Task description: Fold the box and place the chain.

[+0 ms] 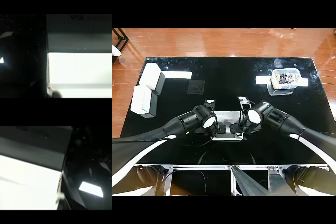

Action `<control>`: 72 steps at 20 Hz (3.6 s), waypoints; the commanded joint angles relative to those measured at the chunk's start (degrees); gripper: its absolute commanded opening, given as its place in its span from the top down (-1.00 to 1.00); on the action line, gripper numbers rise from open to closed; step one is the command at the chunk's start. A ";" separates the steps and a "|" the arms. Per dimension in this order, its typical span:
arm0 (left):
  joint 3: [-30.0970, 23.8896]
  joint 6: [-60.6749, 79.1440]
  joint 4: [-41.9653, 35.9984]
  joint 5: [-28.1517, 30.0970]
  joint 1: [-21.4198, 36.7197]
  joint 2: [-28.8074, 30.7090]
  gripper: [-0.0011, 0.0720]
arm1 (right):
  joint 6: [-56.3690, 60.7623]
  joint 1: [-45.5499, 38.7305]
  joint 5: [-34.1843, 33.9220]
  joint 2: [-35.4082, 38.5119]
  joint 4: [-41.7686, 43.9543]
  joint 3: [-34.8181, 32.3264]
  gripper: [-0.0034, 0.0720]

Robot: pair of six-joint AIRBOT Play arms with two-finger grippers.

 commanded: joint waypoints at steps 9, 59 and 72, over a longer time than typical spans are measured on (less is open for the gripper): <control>0.00 0.09 0.00 0.00 -0.02 -0.02 0.91 | 6.88 1.11 -1.03 -3.30 -1.49 0.13 0.26; 0.00 0.09 0.02 0.11 -0.02 -0.02 0.91 | 9.62 1.55 3.30 -5.81 -3.32 3.72 0.86; 0.00 0.09 0.04 0.13 -0.02 -0.02 0.91 | 4.33 1.53 4.66 -3.89 -3.96 4.26 -0.11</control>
